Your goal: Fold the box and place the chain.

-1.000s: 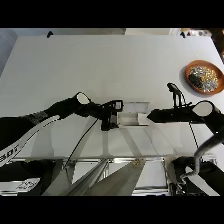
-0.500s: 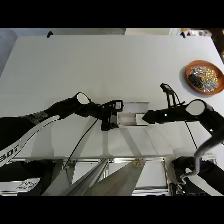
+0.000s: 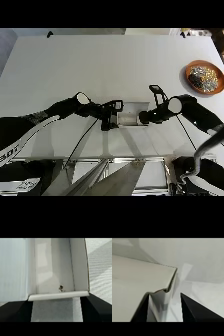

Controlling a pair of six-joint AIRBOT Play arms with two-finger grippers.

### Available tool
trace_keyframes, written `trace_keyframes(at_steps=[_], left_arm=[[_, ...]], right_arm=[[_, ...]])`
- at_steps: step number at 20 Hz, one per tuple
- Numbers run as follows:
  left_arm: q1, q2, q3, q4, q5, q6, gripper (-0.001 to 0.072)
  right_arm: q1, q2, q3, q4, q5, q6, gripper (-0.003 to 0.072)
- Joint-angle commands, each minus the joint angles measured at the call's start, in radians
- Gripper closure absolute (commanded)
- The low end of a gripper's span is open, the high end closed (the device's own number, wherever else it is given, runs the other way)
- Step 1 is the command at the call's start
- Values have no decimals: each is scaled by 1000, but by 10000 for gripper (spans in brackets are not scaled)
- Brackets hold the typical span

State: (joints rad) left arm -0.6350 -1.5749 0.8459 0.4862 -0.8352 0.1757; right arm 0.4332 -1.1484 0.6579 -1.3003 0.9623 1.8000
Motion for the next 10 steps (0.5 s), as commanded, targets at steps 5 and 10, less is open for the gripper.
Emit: trace_keyframes(at_steps=[5,10], left_arm=[[0,0,0,0,0,0,497],[0,0,0,0,0,0,497]], right_arm=[[98,-53,38,-93,-36,168,263],[100,-55,47,-156,-8,203,291]])
